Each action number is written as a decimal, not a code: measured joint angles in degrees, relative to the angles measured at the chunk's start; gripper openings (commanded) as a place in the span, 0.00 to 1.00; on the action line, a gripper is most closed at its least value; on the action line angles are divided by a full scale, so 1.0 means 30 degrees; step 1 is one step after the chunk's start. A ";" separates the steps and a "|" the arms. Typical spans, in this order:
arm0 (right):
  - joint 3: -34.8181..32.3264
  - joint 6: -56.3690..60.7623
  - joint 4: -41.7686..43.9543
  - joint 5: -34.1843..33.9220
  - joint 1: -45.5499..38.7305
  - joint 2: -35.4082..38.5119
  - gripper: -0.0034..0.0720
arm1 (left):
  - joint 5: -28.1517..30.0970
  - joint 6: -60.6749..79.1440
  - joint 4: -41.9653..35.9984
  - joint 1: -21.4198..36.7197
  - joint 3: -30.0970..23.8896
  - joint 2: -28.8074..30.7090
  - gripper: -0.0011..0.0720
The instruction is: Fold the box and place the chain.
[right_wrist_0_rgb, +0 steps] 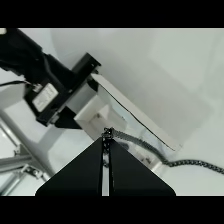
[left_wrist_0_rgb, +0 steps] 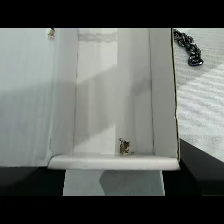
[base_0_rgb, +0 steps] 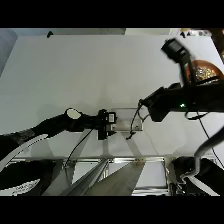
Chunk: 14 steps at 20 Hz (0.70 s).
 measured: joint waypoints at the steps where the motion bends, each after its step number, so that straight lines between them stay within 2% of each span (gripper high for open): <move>1: -0.0736 -0.0117 0.0015 -0.0481 0.0000 -0.0022 0.07 | -0.0007 -0.0007 0.0000 0.0000 0.0000 0.0000 0.53; 8: -0.5646 -0.0729 0.0816 -0.4080 0.0044 -0.0248 0.07 | 0.0000 0.0000 0.0007 0.0000 0.0000 0.0000 0.53; 14: -0.7125 -0.2244 0.1989 -0.5938 0.1399 -0.2871 0.07 | 0.0000 -0.0007 0.0000 0.0000 0.0000 0.0000 0.53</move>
